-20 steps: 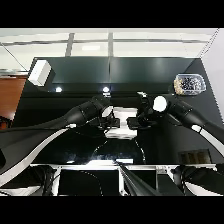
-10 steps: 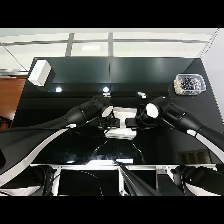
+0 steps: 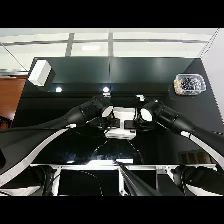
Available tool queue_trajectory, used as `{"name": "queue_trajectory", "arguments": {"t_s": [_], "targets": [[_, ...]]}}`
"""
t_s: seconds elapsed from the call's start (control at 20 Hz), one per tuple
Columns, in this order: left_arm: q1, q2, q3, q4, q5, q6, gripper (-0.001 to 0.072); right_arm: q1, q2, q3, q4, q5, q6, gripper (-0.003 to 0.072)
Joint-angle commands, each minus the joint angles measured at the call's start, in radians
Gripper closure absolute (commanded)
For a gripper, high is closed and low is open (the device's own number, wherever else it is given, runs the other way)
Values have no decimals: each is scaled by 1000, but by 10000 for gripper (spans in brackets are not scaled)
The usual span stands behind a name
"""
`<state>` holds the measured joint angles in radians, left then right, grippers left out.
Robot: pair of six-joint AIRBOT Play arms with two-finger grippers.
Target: Fold the box and place the chain.
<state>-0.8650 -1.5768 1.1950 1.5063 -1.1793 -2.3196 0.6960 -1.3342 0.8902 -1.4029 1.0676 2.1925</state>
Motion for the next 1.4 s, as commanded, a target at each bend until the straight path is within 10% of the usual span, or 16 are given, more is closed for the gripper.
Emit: {"name": "queue_trajectory", "arguments": {"t_s": [0.0, 0.3, 0.7, 0.95, 1.05, 1.15, 1.35], "targets": [[1, 0, 0, 0, 0, 0, 685, 3, -11, 2, -4, 8, 31, 391], [1, 0, 0, 0, 0, 0, 685, 4, -37, 2, 11, 8, 37, 391], [1, 0, 0, 0, -1, 0, 685, 4, -42, 24, 14, 1, 35, 672], [1, 0, 0, 0, 0, 0, 685, 4, -42, 24, 14, 2, 33, 665], [1, 0, 0, 0, 0, 0, 685, 4, -42, 24, 15, -3, 33, 411], [1, 0, 0, 0, 0, 0, 685, 4, -42, 24, 15, -6, 33, 411], [1, 0, 0, 0, 0, 0, 685, 4, -42, 24, 16, -6, 35, 675]]}}
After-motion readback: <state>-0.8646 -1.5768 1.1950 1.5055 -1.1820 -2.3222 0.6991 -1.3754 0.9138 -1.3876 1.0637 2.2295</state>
